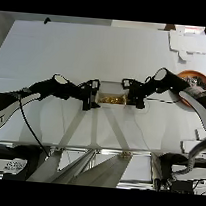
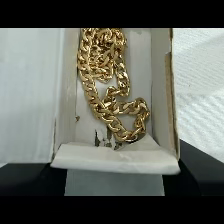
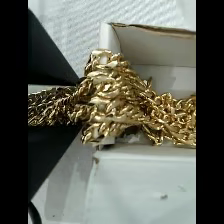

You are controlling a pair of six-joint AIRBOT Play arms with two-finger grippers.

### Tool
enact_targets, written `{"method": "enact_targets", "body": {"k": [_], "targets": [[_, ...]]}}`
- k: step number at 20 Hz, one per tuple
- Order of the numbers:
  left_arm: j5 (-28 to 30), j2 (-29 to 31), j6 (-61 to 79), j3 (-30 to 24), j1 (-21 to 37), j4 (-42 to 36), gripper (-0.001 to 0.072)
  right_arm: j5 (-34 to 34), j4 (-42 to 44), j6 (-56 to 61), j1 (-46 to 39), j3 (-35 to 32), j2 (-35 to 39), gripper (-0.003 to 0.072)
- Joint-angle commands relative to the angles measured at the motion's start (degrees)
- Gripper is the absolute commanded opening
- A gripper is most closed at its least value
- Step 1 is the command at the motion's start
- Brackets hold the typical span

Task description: Fold the box and place the chain.

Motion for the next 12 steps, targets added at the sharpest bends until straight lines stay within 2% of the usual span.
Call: {"method": "enact_targets", "body": {"k": [1,2,6,12], "targets": [[0.02,0.02,0.00,-0.02,0.07,0.02,0.0277,-0.02,-3.61,2.97,0.07,-0.39,-0.11,0.0071],[0.02,0.02,0.00,-0.02,0.07,0.02,0.0277,-0.02,-4.13,4.33,0.09,-0.39,-0.11,0.0012],[0.02,0.02,0.02,-0.02,0.07,0.02,0.0277,-0.35,-5.70,10.67,0.00,-0.39,1.46,0.0007],[0.02,0.02,0.00,-0.02,0.07,0.02,0.0277,-1.92,-6.80,19.39,0.02,-0.37,9.40,0.0006]]}}
